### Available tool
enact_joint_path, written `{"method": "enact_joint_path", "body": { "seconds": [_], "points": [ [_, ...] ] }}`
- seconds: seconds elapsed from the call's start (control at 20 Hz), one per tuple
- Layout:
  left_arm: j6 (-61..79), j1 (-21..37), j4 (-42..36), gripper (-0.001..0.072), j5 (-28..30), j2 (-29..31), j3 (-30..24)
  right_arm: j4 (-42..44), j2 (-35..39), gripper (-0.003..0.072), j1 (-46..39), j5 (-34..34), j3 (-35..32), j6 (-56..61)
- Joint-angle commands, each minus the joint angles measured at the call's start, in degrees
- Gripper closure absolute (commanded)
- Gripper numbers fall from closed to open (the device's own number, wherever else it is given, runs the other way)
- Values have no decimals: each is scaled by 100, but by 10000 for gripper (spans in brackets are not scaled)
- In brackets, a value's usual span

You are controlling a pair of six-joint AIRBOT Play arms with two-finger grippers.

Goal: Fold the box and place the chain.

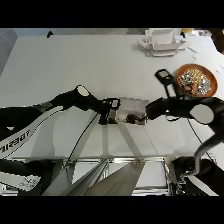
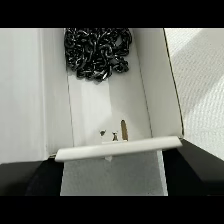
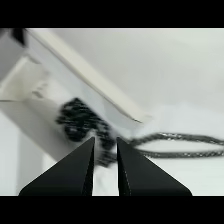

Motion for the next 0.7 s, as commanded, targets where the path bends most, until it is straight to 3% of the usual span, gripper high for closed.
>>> {"method": "enact_joint_path", "body": {
  "seconds": [0.0, 0.1, 0.25, 0.65],
  "points": [
    [0, 4, 0, 700, 2, 0, 4, -734, 374, 527, -911, 385, -4, 232],
    [0, 4, 2, 700, 2, 0, 7, -767, 181, 513, -1366, 393, -55, 229],
    [0, 4, 2, 700, 2, 0, 7, -835, -317, 372, -1574, 407, -90, 229],
    [0, 4, 2, 700, 0, 0, 4, -852, -1530, 400, -1574, 79, -92, 232]
  ]
}}
